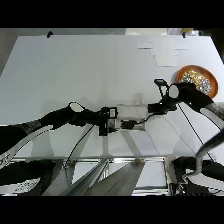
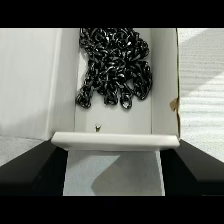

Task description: Fold the box and place the chain.

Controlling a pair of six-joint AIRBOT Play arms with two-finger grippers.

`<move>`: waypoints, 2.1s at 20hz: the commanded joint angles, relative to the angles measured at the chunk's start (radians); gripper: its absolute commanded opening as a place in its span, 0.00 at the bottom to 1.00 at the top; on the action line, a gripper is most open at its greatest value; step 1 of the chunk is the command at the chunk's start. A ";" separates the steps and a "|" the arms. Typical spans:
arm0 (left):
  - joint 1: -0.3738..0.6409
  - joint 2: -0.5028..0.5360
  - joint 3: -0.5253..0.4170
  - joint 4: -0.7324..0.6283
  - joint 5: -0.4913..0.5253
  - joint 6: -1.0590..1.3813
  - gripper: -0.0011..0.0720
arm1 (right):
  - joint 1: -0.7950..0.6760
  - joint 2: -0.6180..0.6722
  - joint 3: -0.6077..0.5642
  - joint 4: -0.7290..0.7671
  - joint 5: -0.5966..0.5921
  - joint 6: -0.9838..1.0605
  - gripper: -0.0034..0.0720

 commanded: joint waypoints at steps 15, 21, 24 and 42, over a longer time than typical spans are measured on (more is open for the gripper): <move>0.000 0.001 0.000 0.000 0.000 0.000 0.30 | 0.001 0.564 0.000 0.483 0.281 -0.272 0.07; 0.000 0.001 0.000 0.000 0.000 0.000 0.30 | 0.001 0.573 0.000 0.758 0.178 -0.393 0.07; 0.000 0.001 0.000 0.000 0.000 0.000 0.30 | 0.049 0.571 0.000 0.739 0.093 -0.392 0.07; 0.000 0.001 0.000 0.000 0.000 0.000 0.30 | 0.316 0.375 -0.009 0.543 -0.084 -0.293 0.32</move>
